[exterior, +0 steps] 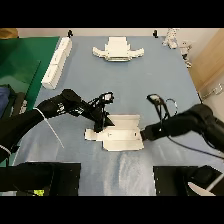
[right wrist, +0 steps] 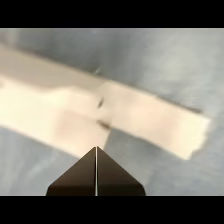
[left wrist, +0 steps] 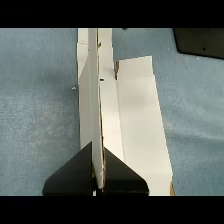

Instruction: Fold the box.

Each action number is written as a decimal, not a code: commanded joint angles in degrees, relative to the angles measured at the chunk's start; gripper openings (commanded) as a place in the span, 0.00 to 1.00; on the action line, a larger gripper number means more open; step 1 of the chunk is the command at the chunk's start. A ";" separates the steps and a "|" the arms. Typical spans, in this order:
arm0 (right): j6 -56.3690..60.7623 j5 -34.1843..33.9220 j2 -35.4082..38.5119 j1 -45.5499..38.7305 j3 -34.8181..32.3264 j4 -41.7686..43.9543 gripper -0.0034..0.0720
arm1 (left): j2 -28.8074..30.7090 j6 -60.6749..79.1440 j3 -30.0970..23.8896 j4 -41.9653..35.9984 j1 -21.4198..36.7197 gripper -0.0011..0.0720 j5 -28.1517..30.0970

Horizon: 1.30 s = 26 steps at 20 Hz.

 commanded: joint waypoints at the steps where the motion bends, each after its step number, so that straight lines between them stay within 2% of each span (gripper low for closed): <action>1: -2.62 6.03 8.28 15.28 -6.78 -0.57 0.05 | 0.04 0.02 0.02 -0.04 0.00 0.03 -0.02; 2: -7.15 9.16 9.07 18.75 -7.87 -1.84 0.15 | 0.04 0.02 0.02 -0.04 0.00 0.03 -0.02; 4: -15.21 13.60 7.58 22.47 -8.50 -5.53 0.98 | 0.04 0.02 0.02 -0.04 0.00 0.03 -0.02; 8: -28.00 15.45 -0.98 23.41 -8.44 -9.16 1.00 | 0.04 0.02 0.02 -0.09 0.00 0.03 -0.02; 14: -27.58 21.00 -7.41 23.41 -8.44 -18.40 0.98 | 0.04 0.02 0.02 -0.17 0.00 0.03 -0.02; 16: -23.63 21.27 -7.74 23.41 -8.44 -24.72 0.93 | 0.04 0.02 0.02 -0.17 0.00 0.03 -0.02; 18: -18.88 21.03 -7.72 23.41 -8.20 -28.72 0.93 | 0.04 0.02 0.02 -0.17 0.00 0.03 -0.02; 26: -1.88 16.50 -4.26 23.74 -5.14 -30.34 0.93 | 0.04 0.02 0.02 -0.20 0.00 0.03 -0.02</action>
